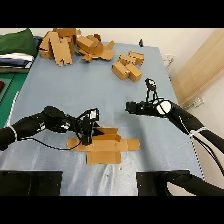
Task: Fold the box.
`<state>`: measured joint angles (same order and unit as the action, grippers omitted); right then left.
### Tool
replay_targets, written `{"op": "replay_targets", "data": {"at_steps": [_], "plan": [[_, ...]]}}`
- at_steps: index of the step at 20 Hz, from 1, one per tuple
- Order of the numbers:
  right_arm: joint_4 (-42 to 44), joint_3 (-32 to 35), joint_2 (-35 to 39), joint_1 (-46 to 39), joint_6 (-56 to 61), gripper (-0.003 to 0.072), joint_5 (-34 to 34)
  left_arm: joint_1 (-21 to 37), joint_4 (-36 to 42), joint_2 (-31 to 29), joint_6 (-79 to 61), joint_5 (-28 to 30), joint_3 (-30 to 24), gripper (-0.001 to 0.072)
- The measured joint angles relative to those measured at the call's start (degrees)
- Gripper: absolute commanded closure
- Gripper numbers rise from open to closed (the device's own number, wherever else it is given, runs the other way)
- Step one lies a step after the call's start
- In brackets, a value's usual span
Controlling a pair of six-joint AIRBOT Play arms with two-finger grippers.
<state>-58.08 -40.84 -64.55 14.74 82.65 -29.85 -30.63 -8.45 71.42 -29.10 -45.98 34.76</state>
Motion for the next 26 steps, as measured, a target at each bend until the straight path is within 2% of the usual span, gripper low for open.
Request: {"op": "replay_targets", "data": {"at_steps": [6, 13, 19, 26], "plan": [[-0.52, 0.0, 0.0, 0.02, -0.13, 0.0527, -0.07, -1.01, 0.17, -0.07, 1.55, -1.9, -0.72, 0.0693], [-0.37, 0.0, 0.0, 0.15, -0.17, 0.0527, -0.09, 0.96, 3.19, 1.03, -4.11, 3.82, 3.37, 0.0693], [-0.2, 0.0, 0.0, 1.22, -0.17, 0.0527, 0.15, 3.85, 3.3, 6.21, -4.33, 2.58, 7.85, 0.0693], [-0.48, 0.0, 0.0, 1.57, -0.2, 0.0527, 0.57, 2.75, 2.43, 7.41, -2.93, 1.25, 8.11, 0.0693]]}}
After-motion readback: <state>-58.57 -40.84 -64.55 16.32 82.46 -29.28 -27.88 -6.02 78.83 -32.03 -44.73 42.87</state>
